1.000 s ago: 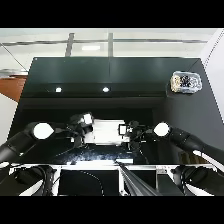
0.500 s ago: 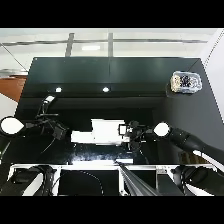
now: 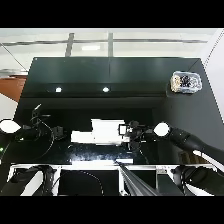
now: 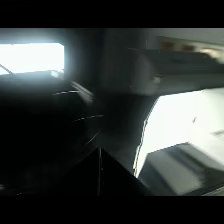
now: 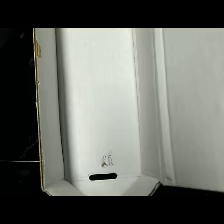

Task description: Fold the box and place the chain.

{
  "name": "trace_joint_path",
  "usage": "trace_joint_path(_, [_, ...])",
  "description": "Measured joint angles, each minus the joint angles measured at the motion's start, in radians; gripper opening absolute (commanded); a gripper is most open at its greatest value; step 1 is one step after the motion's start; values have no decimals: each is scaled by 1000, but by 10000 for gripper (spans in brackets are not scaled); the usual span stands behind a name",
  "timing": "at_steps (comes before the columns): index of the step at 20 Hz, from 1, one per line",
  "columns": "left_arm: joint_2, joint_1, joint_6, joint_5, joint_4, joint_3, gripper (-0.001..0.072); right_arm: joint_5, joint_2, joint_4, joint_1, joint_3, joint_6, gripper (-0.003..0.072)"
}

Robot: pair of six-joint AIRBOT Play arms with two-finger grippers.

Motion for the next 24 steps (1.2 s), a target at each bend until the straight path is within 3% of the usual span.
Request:
trace_joint_path(7, [-190, -74, -6, 3, -97, -7, 31, 0, 0, 0, 0, 0, 0, 469])
trace_joint_path(12, [-241, -134, 92, 37, -216, -7, 38, 0, 0, 0, 0, 0, 0, 469])
trace_joint_path(13, [-245, -138, 105, 40, -229, -7, 138, 0, 0, 0, 0, 0, 0, 469])
trace_joint_path(15, [-249, -144, 121, 40, -246, -6, 607, 0, 0, 0, 0, 0, 0, 469])
trace_joint_path(16, [-249, -146, 127, 22, -269, -2, 703, 0, 0, 0, 0, 0, 0, 469])
trace_joint_path(24, [-235, -180, 171, -47, -264, 56, 703, 0, 0, 0, 0, 0, 0, 469])
